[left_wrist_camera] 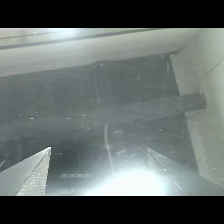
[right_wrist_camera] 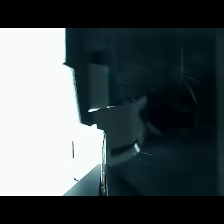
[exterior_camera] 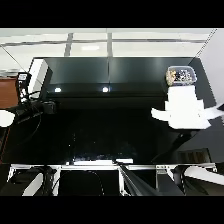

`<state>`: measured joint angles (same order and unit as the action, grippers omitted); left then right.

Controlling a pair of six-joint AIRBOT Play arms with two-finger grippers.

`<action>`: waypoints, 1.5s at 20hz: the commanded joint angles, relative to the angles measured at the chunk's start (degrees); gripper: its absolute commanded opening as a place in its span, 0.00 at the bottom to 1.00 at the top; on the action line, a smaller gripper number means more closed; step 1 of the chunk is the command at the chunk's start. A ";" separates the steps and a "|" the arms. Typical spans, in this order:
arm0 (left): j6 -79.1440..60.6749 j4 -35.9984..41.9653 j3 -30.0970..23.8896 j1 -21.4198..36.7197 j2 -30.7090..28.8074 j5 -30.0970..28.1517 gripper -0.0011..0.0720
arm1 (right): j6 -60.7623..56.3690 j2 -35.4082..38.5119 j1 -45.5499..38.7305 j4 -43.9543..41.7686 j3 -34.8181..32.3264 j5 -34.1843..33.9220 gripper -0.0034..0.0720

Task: Fold the box and place the chain.

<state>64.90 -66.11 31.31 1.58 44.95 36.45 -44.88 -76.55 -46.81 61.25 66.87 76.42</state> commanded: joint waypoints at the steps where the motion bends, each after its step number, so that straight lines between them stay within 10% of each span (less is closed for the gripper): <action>1: -0.02 2.71 -0.02 -0.20 0.04 0.37 0.97 | -1.60 10.12 4.66 -9.77 -8.48 -1.49 0.07; 11: -0.28 16.11 2.75 -10.71 10.10 3.80 0.97 | -6.73 26.64 40.96 -37.48 -45.05 -29.88 0.07; 18: -17.38 44.33 19.67 -9.31 42.05 28.39 0.97 | -9.64 26.62 56.83 -37.09 -47.06 -44.63 0.07; 27: -22.71 42.56 39.60 -11.06 62.25 49.18 0.95 | -9.55 26.62 56.92 -37.05 -47.06 -42.49 0.07; 30: -23.87 39.10 46.12 -12.20 66.64 56.74 0.73 | -9.55 26.62 56.94 -37.05 -47.06 -41.81 0.07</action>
<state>43.07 -24.21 71.26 -9.72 106.85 83.68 -54.39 -49.95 10.00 24.25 19.84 34.00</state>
